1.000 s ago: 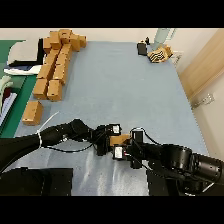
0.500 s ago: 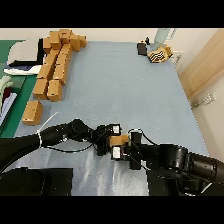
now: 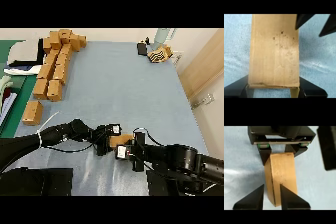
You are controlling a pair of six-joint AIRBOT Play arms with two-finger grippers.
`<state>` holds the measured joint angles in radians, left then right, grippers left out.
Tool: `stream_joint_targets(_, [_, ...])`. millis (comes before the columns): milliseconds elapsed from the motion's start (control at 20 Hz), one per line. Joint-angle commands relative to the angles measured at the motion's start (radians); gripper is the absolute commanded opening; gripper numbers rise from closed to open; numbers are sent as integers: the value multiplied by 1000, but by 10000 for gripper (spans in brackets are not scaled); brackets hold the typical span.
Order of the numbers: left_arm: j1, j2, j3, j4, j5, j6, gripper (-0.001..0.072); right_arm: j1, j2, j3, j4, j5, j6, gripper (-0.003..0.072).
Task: Fold the box.
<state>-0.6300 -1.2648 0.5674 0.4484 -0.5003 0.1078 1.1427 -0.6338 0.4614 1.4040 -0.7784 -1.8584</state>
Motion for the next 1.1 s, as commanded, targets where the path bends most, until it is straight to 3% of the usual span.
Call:
stream_joint_targets(0, [0, 0, 1, 0, 0, 0, 462, 0, 85, 0, 179, -60, 176, 254])
stream_joint_targets(50, [0, 0, 1, 0, 1, 0, 462, -4, 105, -1, 259, -78, 285, 45])
stream_joint_targets(100, [0, 0, 1, 0, 1, 0, 462, -5, 117, -8, 354, -81, 380, 1])
stream_joint_targets(250, [0, 0, 1, 0, 0, 0, 462, -5, 113, -52, 564, -18, 515, 0])
stream_joint_targets(550, [0, 0, 1, 0, 0, 0, 462, -9, 20, -169, 830, 460, 714, -1])
stream_joint_targets(700, [0, 0, 1, 0, 0, 0, 462, -38, -21, -177, 835, 655, 869, -1])
stream_joint_targets(850, [0, 0, 1, 0, 0, 0, 462, -88, -27, -187, 833, 719, 953, -1])
stream_joint_targets(1050, [0, 0, 1, 0, 0, 0, 462, -132, -26, -209, 789, 693, 974, 1])
